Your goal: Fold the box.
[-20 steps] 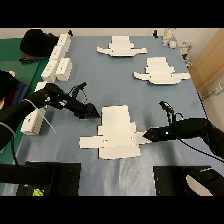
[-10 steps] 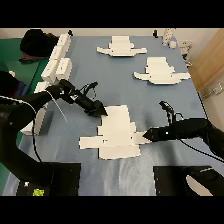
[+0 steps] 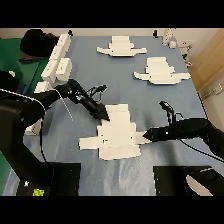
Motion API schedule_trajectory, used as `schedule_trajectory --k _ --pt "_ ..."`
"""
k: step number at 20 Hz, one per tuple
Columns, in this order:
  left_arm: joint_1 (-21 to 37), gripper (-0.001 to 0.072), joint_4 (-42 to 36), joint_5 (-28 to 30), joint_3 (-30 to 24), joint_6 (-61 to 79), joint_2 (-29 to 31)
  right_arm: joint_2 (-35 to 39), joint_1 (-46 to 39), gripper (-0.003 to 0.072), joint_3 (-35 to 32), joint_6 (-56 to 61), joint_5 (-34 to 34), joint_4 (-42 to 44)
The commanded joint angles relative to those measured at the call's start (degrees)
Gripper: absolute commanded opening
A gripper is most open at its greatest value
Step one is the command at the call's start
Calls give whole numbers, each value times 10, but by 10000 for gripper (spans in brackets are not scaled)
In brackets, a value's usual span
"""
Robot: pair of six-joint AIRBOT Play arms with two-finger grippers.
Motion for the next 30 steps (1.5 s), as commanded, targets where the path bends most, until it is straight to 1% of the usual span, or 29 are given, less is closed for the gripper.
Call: schedule_trajectory --k 1,8,9,10,15,16,18,19,20,22,24,27,30 --pt "-4 219 1 -8 3 17 -2 0 0 0 0 0 -9 0" --pt "-3 212 1 -9 3 27 -2 0 0 1 0 0 -10 0" --pt "-3 59 2 -9 3 30 -2 0 0 1 0 0 -10 0" --pt "-2 15 2 -10 3 32 -2 0 0 0 0 0 -10 0" --pt "-2 15 3 -32 3 75 -2 0 0 3 0 0 -4 -1" --pt "-2 15 3 -33 3 75 -2 0 0 18 0 0 0 -7" --pt "-2 15 2 -35 3 77 -2 0 0 38 4 0 1 -42" --pt "-2 15 2 -38 3 88 -2 0 -1 179 8 0 1 -67" --pt "-2 14 1 -40 6 110 -2 0 -1 297 13 0 4 -99" --pt "-2 14 1 -39 14 143 5 0 -1 301 25 13 13 -169" --pt "-2 13 1 -39 16 196 20 0 -1 300 37 52 24 -237" --pt "-5 11 1 -21 13 259 59 -2 -1 301 51 141 31 -331" --pt "-15 8 1 24 1 297 111 -1 -1 303 70 203 34 -360"
